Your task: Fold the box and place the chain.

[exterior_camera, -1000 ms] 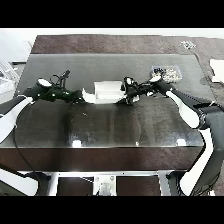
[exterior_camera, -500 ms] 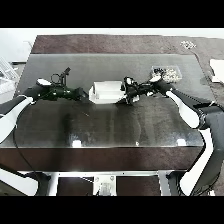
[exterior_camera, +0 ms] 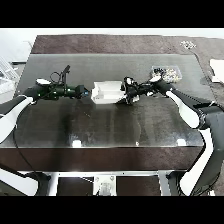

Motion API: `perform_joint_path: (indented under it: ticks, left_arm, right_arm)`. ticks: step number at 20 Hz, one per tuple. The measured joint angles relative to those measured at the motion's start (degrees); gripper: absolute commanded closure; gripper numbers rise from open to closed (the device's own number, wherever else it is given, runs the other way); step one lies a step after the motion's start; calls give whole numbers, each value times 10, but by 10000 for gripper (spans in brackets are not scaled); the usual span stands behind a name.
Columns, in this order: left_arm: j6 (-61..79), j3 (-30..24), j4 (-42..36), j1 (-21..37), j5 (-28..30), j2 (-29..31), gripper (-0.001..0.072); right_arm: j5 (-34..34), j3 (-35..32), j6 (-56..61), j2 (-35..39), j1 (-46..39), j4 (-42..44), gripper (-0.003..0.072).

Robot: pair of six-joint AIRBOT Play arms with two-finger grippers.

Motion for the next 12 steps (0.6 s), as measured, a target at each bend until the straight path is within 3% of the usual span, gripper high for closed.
perform_joint_path:
  ticks: [1,12]
  left_arm:
    - [2,0,-4,0,-1,0,451]
    - [8,0,-14,-19,12,0,451]
  right_arm:
    - [0,0,0,0,0,0,105]
    - [0,0,0,0,0,0,105]
